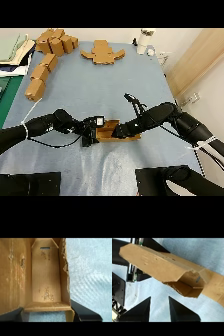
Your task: Fold the box.
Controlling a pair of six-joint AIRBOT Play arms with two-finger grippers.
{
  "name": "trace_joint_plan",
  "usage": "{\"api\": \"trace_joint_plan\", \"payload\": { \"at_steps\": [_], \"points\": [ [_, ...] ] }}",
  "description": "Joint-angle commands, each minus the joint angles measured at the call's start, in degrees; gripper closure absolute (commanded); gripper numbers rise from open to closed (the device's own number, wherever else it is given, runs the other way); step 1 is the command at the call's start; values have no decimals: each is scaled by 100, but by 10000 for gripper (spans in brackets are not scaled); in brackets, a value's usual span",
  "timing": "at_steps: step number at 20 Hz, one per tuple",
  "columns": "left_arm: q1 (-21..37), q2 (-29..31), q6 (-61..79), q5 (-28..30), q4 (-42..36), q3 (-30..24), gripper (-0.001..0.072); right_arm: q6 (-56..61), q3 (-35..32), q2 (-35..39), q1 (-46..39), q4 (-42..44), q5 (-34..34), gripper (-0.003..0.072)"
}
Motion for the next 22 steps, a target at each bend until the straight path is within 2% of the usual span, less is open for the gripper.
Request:
{"api": "trace_joint_plan", "payload": {
  "at_steps": [1,11,22],
  "points": [
    [0,0,0,2,0,7,240,7,4,-4,7,17,46,342],
    [0,0,0,0,0,7,240,243,4,-4,7,256,42,343],
    [0,0,0,0,0,7,240,243,4,-4,7,79,-136,342]
  ]
}}
